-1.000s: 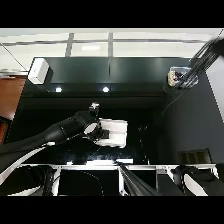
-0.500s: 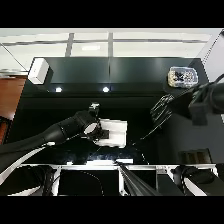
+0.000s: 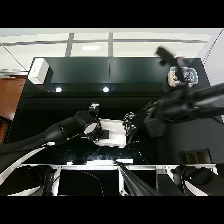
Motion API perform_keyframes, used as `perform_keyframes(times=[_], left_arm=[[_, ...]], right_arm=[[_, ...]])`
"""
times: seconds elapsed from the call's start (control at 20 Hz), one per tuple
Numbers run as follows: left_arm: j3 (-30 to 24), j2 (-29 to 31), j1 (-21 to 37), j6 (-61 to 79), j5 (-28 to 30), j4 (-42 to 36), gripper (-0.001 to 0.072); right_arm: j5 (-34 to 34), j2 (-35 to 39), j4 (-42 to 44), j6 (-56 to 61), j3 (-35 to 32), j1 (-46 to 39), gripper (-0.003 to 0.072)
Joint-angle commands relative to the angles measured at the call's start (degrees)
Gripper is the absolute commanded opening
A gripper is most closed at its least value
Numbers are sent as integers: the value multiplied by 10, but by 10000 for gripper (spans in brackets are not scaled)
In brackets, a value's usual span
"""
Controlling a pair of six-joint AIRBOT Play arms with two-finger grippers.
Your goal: Fold the box and place the chain.
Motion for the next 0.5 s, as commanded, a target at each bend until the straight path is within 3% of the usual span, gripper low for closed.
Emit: perform_keyframes(times=[0.0,0.4,0.45], left_arm=[[0,0,0,0,1,0,32],[0,0,0,0,1,0,32],[0,0,0,0,1,0,32]], right_arm=[[-61,-44,-2,-16,-38,43,41],[-84,-129,-22,-42,-51,58,44],[-81,-129,-27,-42,-51,58,115]])
